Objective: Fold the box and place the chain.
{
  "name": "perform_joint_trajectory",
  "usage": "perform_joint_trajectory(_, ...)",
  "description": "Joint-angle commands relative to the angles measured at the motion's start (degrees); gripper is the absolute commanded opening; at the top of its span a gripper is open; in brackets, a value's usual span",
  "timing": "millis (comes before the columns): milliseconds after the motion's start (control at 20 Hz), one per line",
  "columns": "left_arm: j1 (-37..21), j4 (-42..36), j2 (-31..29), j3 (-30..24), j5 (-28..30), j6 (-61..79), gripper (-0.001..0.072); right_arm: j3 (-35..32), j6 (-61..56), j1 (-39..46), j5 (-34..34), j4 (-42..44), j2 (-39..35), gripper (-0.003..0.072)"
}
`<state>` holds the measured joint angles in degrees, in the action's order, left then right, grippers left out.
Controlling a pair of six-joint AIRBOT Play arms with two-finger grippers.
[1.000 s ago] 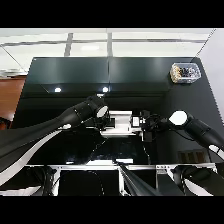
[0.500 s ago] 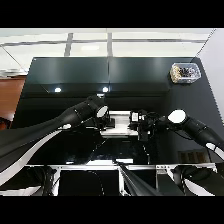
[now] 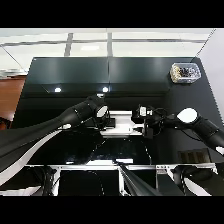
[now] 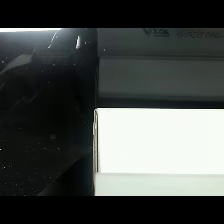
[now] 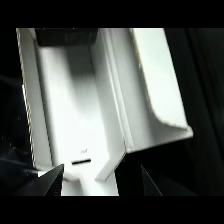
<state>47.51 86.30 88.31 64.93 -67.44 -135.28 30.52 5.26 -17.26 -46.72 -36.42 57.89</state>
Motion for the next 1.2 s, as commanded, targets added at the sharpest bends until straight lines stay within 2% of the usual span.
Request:
perform_joint_trajectory(0,0.0,0.0,0.0,0.0,0.0,0.0,0.0028,-0.7,-1.2,1.0,-0.3,-4.6,-0.4,0.0568)
perform_joint_trajectory(200,0.0,0.0,0.0,0.0,-0.1,0.0,0.0028,-0.8,1.6,-1.4,0.5,-4.5,3.3,0.0566)
perform_joint_trajectory(400,0.0,0.0,0.0,0.0,-0.1,0.0,0.0028,-0.8,7.0,-6.8,4.6,-2.9,6.2,0.0543)
perform_joint_trajectory(450,0.0,0.0,0.0,0.0,-0.1,0.0,0.0028,-0.8,7.3,-8.0,5.8,-1.8,6.6,0.0343)
perform_joint_trajectory(500,0.0,0.0,0.0,0.0,-0.1,0.0,0.0028,-0.8,7.3,-8.8,7.1,-1.5,6.8,0.0209)
perform_joint_trajectory(950,0.0,0.0,0.0,0.0,-0.1,0.0,0.0028,-0.8,7.0,-9.4,8.4,0.7,6.8,0.02)
perform_joint_trajectory(1150,0.0,0.0,0.0,0.0,-0.1,0.0,0.0028,-0.8,7.3,-9.4,8.4,8.3,8.7,0.02)
